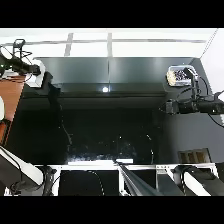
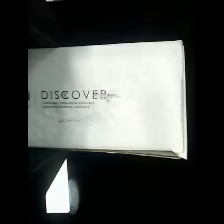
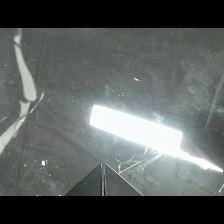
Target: Fold the box and place the chain.
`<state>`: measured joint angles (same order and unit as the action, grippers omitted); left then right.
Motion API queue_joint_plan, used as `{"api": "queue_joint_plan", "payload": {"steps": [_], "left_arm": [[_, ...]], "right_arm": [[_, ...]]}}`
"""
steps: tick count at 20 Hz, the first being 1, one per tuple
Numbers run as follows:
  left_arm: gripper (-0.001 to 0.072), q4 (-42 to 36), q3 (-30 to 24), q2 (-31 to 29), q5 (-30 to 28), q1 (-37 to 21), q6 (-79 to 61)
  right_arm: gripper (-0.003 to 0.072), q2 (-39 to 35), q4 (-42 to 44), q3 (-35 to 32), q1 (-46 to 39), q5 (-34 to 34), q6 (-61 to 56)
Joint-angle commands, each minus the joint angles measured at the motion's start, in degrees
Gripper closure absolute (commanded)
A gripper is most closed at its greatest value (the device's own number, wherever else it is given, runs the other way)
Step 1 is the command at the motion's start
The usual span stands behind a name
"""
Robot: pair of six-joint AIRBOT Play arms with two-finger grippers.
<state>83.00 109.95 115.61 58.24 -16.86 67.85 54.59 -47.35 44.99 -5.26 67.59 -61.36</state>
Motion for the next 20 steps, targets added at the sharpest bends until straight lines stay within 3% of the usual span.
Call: {"api": "queue_joint_plan", "payload": {"steps": [1,3,5,6,7,8,11,13,15,18,20], "left_arm": [[-0.0002,-1.1,5.0,2.1,3.3,0.3,3.1],[0.0000,-3.0,10.2,0.3,7.9,0.9,7.5],[0.0028,-7.7,10.6,-4.3,12.0,1.5,8.9],[0.0159,-8.9,10.4,-6.8,15.6,1.9,8.9],[0.0475,-9.3,10.4,-9.0,19.9,2.3,9.2],[0.0686,-10.8,9.8,-11.3,24.3,2.6,9.2],[0.0687,-19.0,3.2,-19.4,32.1,4.4,12.1],[0.0687,-18.5,-6.1,-27.5,29.6,8.6,12.1],[0.0687,-18.4,-21.1,-38.9,18.6,14.4,12.1],[0.0686,-16.7,-49.2,-57.1,-1.9,24.6,11.4],[0.0686,-14.0,-64.8,-66.2,-9.7,29.2,11.5]], "right_arm": [[0.0675,0.0,0.4,0.0,0.3,-0.2,0.0],[0.0676,0.0,0.6,0.0,0.4,-1.6,0.0],[0.0675,0.0,2.0,0.0,0.4,-3.0,-0.9],[0.0675,0.0,2.7,0.0,0.4,-3.1,-0.8],[0.0675,0.0,2.7,0.0,0.4,-3.1,-0.8],[0.0675,0.0,2.6,0.0,0.4,-3.3,-0.7],[0.0675,0.0,2.5,0.0,0.4,-3.6,-0.7],[0.0675,0.0,2.4,0.0,0.4,-3.7,-0.6],[0.0675,0.0,2.3,0.0,0.4,-5.0,0.7],[0.0675,0.0,-2.0,-0.4,0.4,-9.8,1.4],[0.0675,0.0,-6.0,-1.1,0.4,-12.7,1.4]]}}
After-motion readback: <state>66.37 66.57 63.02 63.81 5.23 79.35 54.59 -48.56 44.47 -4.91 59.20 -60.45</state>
